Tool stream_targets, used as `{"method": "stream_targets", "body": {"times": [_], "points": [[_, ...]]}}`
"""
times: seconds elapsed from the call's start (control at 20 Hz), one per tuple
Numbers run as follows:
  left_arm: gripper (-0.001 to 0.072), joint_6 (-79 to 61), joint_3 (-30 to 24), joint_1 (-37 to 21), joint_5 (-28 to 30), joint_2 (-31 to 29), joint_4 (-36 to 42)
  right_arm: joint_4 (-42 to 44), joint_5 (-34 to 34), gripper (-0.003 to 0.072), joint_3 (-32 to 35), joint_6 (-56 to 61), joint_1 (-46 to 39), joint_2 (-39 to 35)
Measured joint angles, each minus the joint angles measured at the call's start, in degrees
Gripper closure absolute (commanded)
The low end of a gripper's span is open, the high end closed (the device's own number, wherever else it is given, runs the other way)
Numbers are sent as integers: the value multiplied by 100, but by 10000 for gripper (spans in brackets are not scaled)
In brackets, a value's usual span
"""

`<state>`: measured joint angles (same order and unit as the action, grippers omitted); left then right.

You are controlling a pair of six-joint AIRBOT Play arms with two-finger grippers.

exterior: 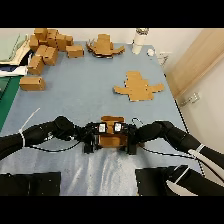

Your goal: Fold the box.

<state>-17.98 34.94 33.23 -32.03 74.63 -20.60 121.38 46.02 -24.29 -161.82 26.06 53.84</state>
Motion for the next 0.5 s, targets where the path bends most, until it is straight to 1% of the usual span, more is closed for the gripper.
{"method": "stream_targets", "body": {"times": [0.35, 0.5], "points": [[116, 0, 0, 0, 13, 0, 0, -286, 229, -29, 0, 249, -260, -520], [116, 0, 0, 0, 13, 0, 0, -396, 319, -29, 0, 549, -387, -798]]}}
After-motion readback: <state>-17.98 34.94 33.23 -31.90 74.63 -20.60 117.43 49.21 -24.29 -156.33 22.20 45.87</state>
